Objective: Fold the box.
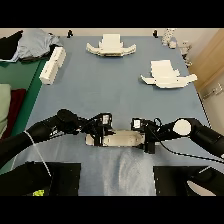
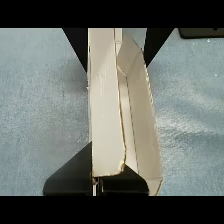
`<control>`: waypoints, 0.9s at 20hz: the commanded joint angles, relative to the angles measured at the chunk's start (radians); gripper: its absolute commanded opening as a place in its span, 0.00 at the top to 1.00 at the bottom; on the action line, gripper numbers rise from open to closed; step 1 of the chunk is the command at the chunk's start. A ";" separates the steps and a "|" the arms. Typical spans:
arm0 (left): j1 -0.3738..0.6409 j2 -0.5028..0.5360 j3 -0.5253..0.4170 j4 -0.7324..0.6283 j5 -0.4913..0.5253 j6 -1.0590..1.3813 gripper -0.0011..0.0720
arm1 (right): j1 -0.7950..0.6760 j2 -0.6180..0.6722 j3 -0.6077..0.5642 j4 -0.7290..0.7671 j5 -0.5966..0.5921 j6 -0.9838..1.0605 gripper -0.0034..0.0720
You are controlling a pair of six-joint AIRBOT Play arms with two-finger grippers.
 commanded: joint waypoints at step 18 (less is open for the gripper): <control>0.001 0.000 0.000 0.000 0.000 0.000 0.97 | -0.125 -0.123 -0.087 0.287 -0.052 -0.458 0.01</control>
